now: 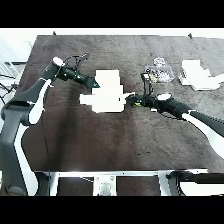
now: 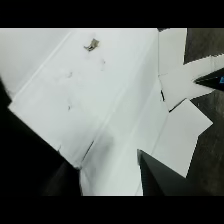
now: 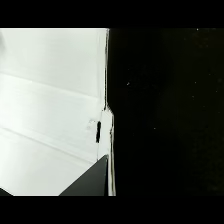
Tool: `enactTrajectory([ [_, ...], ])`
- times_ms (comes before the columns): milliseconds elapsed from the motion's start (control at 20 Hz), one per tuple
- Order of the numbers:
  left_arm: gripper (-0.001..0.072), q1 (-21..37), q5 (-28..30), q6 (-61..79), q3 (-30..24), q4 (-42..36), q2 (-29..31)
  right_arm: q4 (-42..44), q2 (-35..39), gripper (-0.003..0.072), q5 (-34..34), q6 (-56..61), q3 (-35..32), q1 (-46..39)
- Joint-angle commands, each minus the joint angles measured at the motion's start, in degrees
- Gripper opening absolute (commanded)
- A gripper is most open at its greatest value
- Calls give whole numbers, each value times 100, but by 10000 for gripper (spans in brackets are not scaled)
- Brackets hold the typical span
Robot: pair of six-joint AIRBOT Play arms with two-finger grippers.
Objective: Fold the box and place the chain.
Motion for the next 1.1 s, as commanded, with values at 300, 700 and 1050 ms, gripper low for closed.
enactTrajectory([
  [300, 348, 4, -92, 284, 2, -173, -118, 0, -4, 10, 4, -17, 0, -2],
  [700, 95, 4, -317, 638, 0, -208, -120, 4, -4, 52, 2, -13, 0, -2],
  [1050, 14, 4, -457, 2177, 0, -219, -109, 17, 164, 306, 4, -13, 103, -354],
])
